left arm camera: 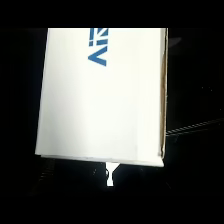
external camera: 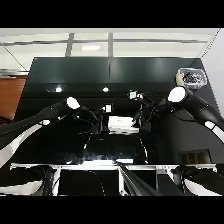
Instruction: Fold the box and place the chain.
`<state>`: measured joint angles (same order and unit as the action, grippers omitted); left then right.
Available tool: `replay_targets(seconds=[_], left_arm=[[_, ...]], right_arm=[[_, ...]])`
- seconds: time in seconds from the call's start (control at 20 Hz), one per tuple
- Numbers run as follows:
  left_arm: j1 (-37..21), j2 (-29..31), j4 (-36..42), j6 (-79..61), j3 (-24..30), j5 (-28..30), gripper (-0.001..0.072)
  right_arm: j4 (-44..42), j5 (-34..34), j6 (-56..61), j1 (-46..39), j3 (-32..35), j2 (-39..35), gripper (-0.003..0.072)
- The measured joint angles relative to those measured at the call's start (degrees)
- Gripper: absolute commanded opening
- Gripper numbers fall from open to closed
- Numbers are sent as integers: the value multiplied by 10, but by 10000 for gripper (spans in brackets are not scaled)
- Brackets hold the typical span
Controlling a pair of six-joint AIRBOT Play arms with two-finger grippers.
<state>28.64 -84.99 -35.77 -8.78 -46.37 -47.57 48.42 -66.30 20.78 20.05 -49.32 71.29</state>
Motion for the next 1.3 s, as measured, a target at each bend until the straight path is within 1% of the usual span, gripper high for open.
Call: replay_targets(seconds=[0.3,0.45,0.5,0.55,0.6,0.7,0.8,0.95,1.05,1.2,1.3], left_arm=[[0,0,0,1,0,0,485],[0,0,0,1,0,-1,485],[0,0,0,1,0,-1,485],[0,0,0,1,0,-1,485],[0,0,0,1,0,0,485],[0,0,0,1,0,0,485],[0,0,0,1,0,0,485],[0,0,0,1,0,0,486],[0,0,0,0,0,0,486],[0,0,0,0,0,0,486],[0,0,0,0,0,0,486]], right_arm=[[-2,14,16,0,13,-3,258],[4,-18,59,-11,2,-18,257],[-2,-31,84,-21,-3,-27,239],[1,-49,114,-33,-5,-34,41],[0,-66,153,-49,-6,-40,16],[-16,-94,214,-78,6,-47,14],[-77,-98,249,-97,39,-50,8],[-194,-57,273,-97,95,-50,8],[-245,-17,282,-81,118,-45,8],[-287,36,288,-57,133,-33,8],[-300,58,291,-46,137,-21,8]])
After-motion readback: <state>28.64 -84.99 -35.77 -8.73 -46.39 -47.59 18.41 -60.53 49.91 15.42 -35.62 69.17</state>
